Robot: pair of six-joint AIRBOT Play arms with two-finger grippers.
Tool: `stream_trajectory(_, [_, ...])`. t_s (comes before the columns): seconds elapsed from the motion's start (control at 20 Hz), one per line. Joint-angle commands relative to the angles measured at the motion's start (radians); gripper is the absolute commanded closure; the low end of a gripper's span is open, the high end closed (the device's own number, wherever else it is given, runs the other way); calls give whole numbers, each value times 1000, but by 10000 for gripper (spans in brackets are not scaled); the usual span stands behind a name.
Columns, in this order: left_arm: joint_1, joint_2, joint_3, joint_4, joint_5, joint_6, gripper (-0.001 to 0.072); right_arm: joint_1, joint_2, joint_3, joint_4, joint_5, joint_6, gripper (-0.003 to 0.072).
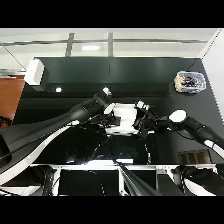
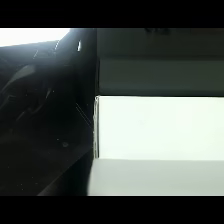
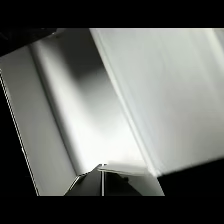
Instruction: Fold the box and place the chain.
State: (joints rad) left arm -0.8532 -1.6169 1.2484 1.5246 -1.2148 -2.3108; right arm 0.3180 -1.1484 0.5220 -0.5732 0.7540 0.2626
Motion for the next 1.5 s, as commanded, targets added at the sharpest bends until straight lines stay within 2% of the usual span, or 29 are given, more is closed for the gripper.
stream_trajectory(0.0, [1,0,0,1,0,-1,683,-129,103,53,-222,193,447,672])
stream_trajectory(0.15, [1,0,0,1,2,-1,683,-474,211,54,-219,311,672,672])
stream_trajectory(0.25, [1,0,0,1,5,-1,682,-695,218,29,-183,342,826,671])
stream_trajectory(0.35, [1,0,0,1,15,-1,682,-807,214,-38,-188,341,964,672])
stream_trajectory(0.45, [1,0,0,1,29,-1,682,-798,195,-121,-178,341,995,672])
stream_trajectory(0.6, [1,0,0,1,28,-1,682,-647,107,-175,-138,331,983,672])
stream_trajectory(0.7, [1,0,0,1,28,-1,682,-536,39,-175,-67,296,948,672])
stream_trajectory(0.85, [1,0,0,0,26,-1,682,-427,-38,-170,126,281,756,672])
stream_trajectory(1.0, [1,0,0,1,26,-1,682,-412,-39,-125,149,296,708,671])
stream_trajectory(1.15, [1,0,0,0,24,-1,682,-414,-39,-50,151,375,683,656])
stream_trajectory(1.2, [1,0,0,1,25,-1,682,-413,-39,-28,151,405,678,435])
stream_trajectory(1.25, [1,0,0,0,25,-1,682,-413,-39,-11,152,433,678,177])
stream_trajectory(1.3, [1,0,0,1,25,-1,682,-412,-39,4,155,456,678,46])
stream_trajectory(1.45, [1,0,0,1,25,-1,682,-366,-39,15,199,430,681,48])
